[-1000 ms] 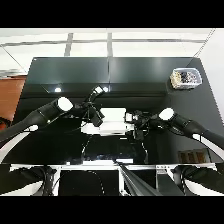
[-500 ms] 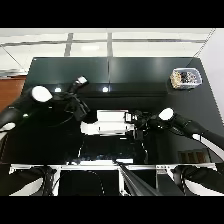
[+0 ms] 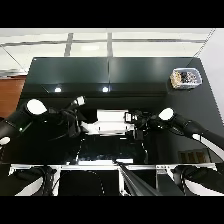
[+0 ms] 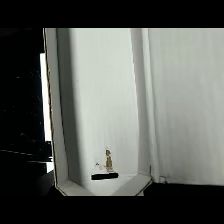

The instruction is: Fold the box and place the chain.

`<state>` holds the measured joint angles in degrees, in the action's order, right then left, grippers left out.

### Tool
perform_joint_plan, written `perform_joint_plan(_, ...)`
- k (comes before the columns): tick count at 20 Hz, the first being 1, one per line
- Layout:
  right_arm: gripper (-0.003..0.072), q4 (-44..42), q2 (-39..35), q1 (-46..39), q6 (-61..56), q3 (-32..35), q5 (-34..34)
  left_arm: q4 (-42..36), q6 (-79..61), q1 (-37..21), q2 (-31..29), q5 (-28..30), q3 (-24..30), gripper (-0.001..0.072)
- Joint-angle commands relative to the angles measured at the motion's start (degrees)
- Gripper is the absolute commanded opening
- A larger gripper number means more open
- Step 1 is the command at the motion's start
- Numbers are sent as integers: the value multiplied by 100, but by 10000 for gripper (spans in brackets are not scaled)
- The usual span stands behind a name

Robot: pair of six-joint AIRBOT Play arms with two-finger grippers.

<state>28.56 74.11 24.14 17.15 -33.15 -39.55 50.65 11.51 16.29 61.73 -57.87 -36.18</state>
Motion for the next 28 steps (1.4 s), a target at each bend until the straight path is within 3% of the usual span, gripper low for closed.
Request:
perform_joint_plan(1,128,0,4,2,-2,-7,2,-44,-1740,348,79,402,133,707)
perform_joint_plan(7,129,-2,4,2,-2,-7,2,-866,-1738,463,573,557,131,703)
perform_joint_plan(8,128,0,4,2,-2,-7,2,-938,-1738,463,573,544,131,664)
perform_joint_plan(9,128,-2,4,2,-2,-7,2,-938,-1735,463,575,511,131,550)
perform_joint_plan(10,128,0,4,2,-2,-7,2,-942,-1735,463,575,468,131,351)
perform_joint_plan(11,128,-2,4,2,-2,-7,2,-940,-1738,481,575,402,131,242)
perform_joint_plan(14,128,0,4,2,-2,-7,2,-968,-1735,483,575,352,131,205)
perform_joint_plan(15,128,0,4,2,-2,-7,2,-964,-1735,483,579,396,131,121)
perform_joint_plan(19,128,0,4,2,-2,-7,2,-920,-1731,481,581,535,131,125)
perform_joint_plan(21,129,0,4,2,-2,-7,2,-859,-1731,481,581,538,131,185)
perform_joint_plan(24,129,0,4,2,-2,-7,2,-728,-1727,481,579,529,131,200)
perform_joint_plan(26,128,0,4,2,-2,-7,2,-719,-1727,481,579,566,131,533)
perform_joint_plan(28,128,0,4,2,-2,-7,2,-721,-1727,483,581,667,131,559)
